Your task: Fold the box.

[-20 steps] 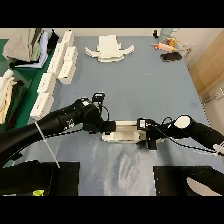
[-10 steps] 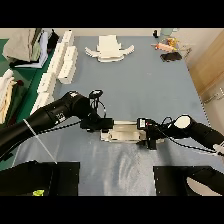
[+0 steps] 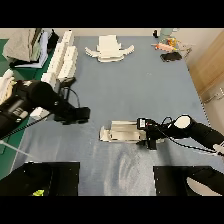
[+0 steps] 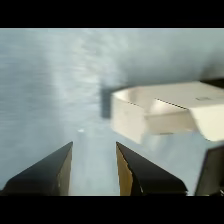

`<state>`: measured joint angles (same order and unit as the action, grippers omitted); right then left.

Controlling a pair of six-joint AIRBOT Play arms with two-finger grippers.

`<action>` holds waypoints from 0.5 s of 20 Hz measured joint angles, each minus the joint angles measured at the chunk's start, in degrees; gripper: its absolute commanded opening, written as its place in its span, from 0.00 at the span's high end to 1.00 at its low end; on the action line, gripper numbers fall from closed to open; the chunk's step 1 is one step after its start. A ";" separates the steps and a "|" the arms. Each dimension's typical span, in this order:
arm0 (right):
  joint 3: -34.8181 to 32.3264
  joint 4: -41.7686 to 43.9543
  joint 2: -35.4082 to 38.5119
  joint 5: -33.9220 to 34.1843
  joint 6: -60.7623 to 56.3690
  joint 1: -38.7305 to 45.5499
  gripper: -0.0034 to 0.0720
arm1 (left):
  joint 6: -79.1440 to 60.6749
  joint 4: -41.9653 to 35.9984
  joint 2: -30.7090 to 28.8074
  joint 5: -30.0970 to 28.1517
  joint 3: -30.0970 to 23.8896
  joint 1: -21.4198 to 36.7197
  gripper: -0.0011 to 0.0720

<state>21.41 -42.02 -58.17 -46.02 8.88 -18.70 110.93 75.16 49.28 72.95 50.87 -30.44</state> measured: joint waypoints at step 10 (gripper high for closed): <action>0.00 0.00 0.00 0.00 0.00 0.00 0.28 | -12.41 -3.76 -0.90 4.59 -5.62 12.81 0.97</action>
